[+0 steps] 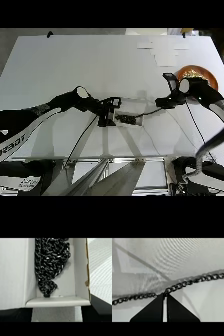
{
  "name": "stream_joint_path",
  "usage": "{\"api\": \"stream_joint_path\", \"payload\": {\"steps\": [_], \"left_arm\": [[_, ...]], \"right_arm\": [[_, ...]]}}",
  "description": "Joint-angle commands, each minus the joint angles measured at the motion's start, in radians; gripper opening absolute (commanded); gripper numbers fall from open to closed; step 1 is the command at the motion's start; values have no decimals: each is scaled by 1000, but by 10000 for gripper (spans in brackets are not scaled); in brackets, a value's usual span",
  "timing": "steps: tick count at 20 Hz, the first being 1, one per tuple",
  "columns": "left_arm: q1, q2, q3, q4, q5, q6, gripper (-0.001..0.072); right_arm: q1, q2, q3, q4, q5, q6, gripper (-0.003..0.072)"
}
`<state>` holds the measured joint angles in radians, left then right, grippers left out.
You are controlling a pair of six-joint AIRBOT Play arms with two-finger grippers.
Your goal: Fold the box and place the chain.
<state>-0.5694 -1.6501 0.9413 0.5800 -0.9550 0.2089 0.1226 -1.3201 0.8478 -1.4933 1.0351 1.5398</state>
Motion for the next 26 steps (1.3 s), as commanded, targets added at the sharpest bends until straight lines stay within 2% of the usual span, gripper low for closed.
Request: {"api": "stream_joint_path", "payload": {"steps": [1,6,9,11,19,22,26], "left_arm": [[0,1,1,0,0,0,135],[0,1,1,0,0,0,135],[0,1,1,0,0,0,135],[0,1,1,0,0,0,135],[0,1,1,0,0,0,135],[0,1,1,0,0,0,135],[0,1,1,0,0,0,135]], "right_arm": [[1,108,0,32,82,-71,14],[32,333,-1,294,201,-158,14],[139,441,-1,359,177,-152,14],[222,484,-1,389,118,-148,14],[489,495,-1,419,-159,-44,14],[533,480,-1,429,-265,-44,14],[533,410,-1,425,-310,-43,14]]}}
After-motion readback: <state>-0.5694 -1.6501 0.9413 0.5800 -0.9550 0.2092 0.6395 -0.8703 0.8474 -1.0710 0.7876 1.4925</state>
